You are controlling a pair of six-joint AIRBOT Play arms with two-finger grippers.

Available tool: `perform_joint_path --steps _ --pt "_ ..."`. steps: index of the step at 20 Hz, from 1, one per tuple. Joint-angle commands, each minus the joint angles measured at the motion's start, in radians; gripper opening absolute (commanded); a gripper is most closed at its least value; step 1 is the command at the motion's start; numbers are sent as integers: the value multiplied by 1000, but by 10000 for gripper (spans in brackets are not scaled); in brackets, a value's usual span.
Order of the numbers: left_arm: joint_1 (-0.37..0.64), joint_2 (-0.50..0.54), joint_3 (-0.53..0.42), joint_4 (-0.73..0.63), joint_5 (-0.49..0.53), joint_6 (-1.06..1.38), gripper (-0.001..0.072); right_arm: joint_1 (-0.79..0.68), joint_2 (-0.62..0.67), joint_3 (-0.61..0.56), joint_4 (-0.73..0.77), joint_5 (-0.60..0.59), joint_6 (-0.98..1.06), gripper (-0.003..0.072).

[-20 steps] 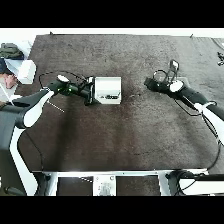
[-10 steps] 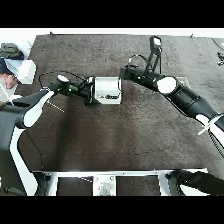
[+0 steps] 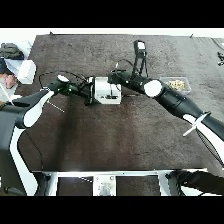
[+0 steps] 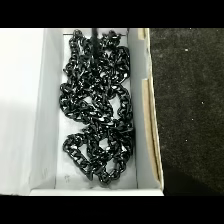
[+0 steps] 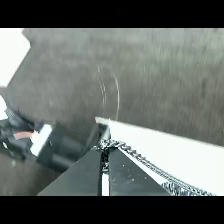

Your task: Fold the box and place the chain.

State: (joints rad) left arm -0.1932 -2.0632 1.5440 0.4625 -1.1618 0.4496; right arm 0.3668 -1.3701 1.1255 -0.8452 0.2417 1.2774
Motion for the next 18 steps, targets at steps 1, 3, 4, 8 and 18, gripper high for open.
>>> perform_joint_path --steps 1,3,4,8,18 --pt "0 0 0 0 0 0 411 4 -42 1 -20 88 1 -5" --pt "0 0 0 0 0 0 411 -11 -44 1 -81 104 1 434" --pt "0 0 0 0 0 0 411 -32 -43 1 -93 127 2 412" --pt "0 0 0 0 0 0 411 -208 -22 -28 -139 332 2 251" --pt "0 0 0 0 0 0 411 -643 21 -370 -134 70 133 256"
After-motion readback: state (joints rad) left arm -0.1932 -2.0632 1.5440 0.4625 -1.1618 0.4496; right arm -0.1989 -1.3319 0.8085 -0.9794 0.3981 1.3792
